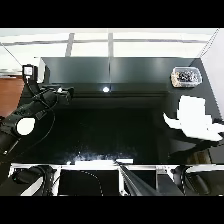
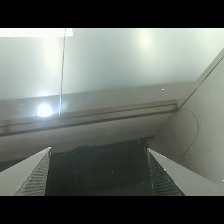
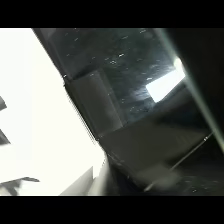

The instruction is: Fold the box and place the chain.

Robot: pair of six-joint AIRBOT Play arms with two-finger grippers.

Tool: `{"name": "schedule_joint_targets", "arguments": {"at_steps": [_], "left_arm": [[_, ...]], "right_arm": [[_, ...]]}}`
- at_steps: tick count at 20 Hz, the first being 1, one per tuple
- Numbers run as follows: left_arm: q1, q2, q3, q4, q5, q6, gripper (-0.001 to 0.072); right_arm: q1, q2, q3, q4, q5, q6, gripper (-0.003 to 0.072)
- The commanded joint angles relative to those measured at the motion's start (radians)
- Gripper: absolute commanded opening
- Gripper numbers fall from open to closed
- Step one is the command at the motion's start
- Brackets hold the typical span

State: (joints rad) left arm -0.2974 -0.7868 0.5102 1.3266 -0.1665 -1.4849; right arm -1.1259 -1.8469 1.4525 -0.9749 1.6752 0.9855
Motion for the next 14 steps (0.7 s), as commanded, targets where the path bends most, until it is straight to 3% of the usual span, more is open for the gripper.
{"name": "schedule_joint_targets", "arguments": {"at_steps": [1,4,10,12,14], "left_arm": [[0.000,0.000,0.001,0.000,0.002,0.000,0.0707],[0.000,0.000,0.001,0.000,0.002,0.000,0.0707],[0.000,0.002,0.001,-0.028,-0.027,-0.011,0.0707],[0.000,0.002,0.001,-0.076,-0.058,-0.011,0.0707],[0.000,0.002,0.001,-0.132,-0.103,-0.011,0.0707]], "right_arm": [[0.036,0.035,-0.034,-0.018,0.010,-0.027,0.0013],[0.079,0.103,-0.112,0.024,-0.012,-0.029,0.0012],[0.272,0.273,-0.394,0.291,-0.045,-0.048,0.0012],[0.409,0.352,-0.504,0.396,-0.128,-0.047,0.0012],[0.578,0.468,-0.604,0.508,-0.293,-0.047,0.0012]]}}
